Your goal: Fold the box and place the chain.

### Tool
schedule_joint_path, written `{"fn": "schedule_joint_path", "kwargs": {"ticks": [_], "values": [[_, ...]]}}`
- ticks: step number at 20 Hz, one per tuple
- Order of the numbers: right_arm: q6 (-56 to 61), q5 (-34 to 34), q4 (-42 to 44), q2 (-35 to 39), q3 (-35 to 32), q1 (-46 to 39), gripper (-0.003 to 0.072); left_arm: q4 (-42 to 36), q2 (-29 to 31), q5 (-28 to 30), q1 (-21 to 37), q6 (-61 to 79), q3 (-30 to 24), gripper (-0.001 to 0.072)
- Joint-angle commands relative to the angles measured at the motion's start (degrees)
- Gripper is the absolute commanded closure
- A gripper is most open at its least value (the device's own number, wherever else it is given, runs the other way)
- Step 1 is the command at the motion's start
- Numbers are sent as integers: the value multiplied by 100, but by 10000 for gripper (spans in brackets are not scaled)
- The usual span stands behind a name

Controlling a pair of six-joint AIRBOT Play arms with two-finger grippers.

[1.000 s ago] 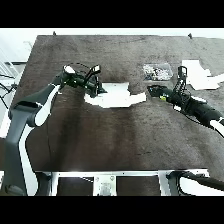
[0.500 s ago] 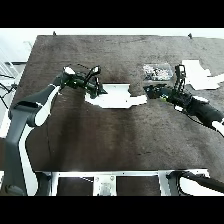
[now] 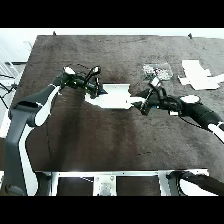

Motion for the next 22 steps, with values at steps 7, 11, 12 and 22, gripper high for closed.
{"fn": "schedule_joint_path", "kwargs": {"ticks": [7, 11, 12, 22], "values": [[-446, -485, -1023, -601, 0, 590, 61, -2, -2, 9, -4, -7, -2, 691], [-527, -1226, -1016, -715, 2, 879, 62, -4, -2, 9, -2, -7, -2, 691], [-544, -1294, -1014, -717, 11, 920, 62, -4, -2, 9, -4, -7, -2, 691], [-472, -1567, -898, -1082, 695, 1034, 62, -4, -4, 7, -4, -7, -2, 691]]}}
